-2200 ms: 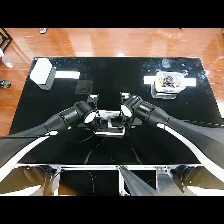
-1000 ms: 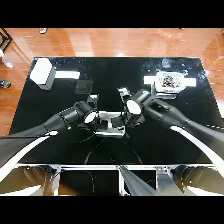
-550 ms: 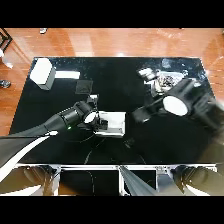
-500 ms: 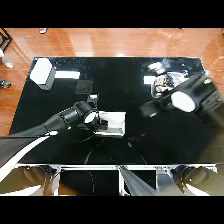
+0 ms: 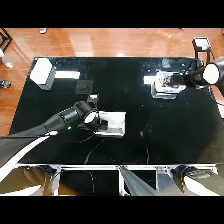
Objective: Fold the box and place the chain.
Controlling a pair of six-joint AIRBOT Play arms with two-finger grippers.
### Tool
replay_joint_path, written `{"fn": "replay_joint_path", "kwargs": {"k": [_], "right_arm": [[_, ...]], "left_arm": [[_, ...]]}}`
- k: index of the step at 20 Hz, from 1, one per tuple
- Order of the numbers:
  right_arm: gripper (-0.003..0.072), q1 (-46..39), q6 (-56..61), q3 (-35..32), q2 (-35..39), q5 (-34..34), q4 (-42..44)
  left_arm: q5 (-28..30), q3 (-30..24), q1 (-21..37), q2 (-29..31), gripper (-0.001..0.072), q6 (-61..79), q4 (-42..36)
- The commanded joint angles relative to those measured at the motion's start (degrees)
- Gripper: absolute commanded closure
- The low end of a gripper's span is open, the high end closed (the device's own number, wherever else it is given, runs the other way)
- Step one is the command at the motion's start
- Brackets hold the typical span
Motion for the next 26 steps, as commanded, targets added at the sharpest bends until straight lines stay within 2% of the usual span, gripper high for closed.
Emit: {"fn": "replay_joint_path", "kwargs": {"k": [1,2,3,4,7,9,19,20,21,26], "right_arm": [[-0.0014,-6.1,-3.6,3.7,-9.9,-5.2,2.9],[-0.0013,-7.0,-4.2,6.0,-13.6,-5.1,3.4],[0.0060,-7.6,-4.9,8.7,-17.5,-4.8,3.8],[0.0095,-8.1,-5.9,11.6,-21.0,-4.4,4.4],[0.0095,-8.4,-9.9,18.8,-29.4,-2.1,6.2],[0.0095,-8.4,-12.0,21.4,-32.5,-2.2,9.2],[0.0101,-8.3,-13.1,22.3,-34.9,0.3,12.1],[0.0126,-8.3,-13.1,22.3,-34.9,0.5,12.0],[0.0279,-8.3,-13.1,22.3,-34.9,0.6,12.0],[0.0283,-8.3,-13.1,22.3,-35.2,0.5,12.0]], "left_arm": [[0.1,0.0,0.0,0.0,0.0683,0.0,0.0],[0.1,0.0,0.0,0.0,0.0682,0.0,0.0],[0.1,0.0,0.0,0.0,0.0683,0.0,0.0],[0.3,0.0,0.0,0.0,0.0683,0.0,0.0],[0.5,0.0,0.0,0.0,0.0683,0.0,0.0],[0.5,0.0,0.0,0.0,0.0683,0.0,0.0],[0.7,0.0,0.0,0.0,0.0683,0.0,0.0],[0.7,0.0,0.0,0.0,0.0683,0.0,0.0],[0.7,0.0,0.0,0.0,0.0683,0.0,0.0],[0.7,0.0,0.0,0.0,0.0683,0.0,0.0]]}}
